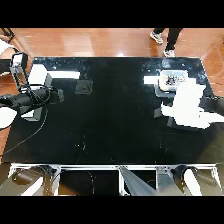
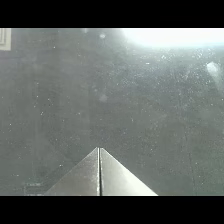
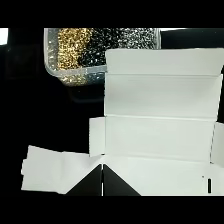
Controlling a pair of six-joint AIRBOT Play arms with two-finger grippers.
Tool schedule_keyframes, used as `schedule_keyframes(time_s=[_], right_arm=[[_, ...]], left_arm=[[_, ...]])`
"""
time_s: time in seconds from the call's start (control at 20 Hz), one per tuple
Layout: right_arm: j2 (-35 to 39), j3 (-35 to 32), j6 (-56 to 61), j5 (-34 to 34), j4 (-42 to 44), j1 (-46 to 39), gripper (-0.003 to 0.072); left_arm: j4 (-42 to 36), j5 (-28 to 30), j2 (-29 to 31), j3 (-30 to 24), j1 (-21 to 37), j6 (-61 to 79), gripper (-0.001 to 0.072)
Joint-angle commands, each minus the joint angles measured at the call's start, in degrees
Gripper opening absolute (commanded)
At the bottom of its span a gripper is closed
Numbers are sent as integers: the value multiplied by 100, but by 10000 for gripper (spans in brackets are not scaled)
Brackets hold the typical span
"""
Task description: Fold the box and place the chain.
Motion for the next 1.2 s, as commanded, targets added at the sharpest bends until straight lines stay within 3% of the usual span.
schedule_keyframes(time_s=[0.0,0.1,0.15,0.2,0.35,0.5,0.7,0.9,1.15], right_arm=[[7,2,55,382,498,7,18],[2,0,61,570,614,9,61],[2,2,103,699,605,4,465],[-7,2,52,826,560,9,708],[-267,201,170,667,-254,4,720],[-1060,756,391,170,-1023,4,714],[-1742,1493,529,122,-1016,-216,713],[-2533,2103,721,-321,-662,-1462,713],[-3547,2149,841,-704,-348,-3191,713]], left_arm=[[4,0,4,-2,7,2,21],[4,4,4,-2,7,4,21],[4,4,4,-2,7,4,21],[4,4,4,-2,7,4,21],[4,39,4,-2,7,4,21],[2,184,4,-2,4,4,21],[2,470,4,0,4,2,21],[2,479,2,-2,4,4,22],[2,481,2,-2,4,2,22]])
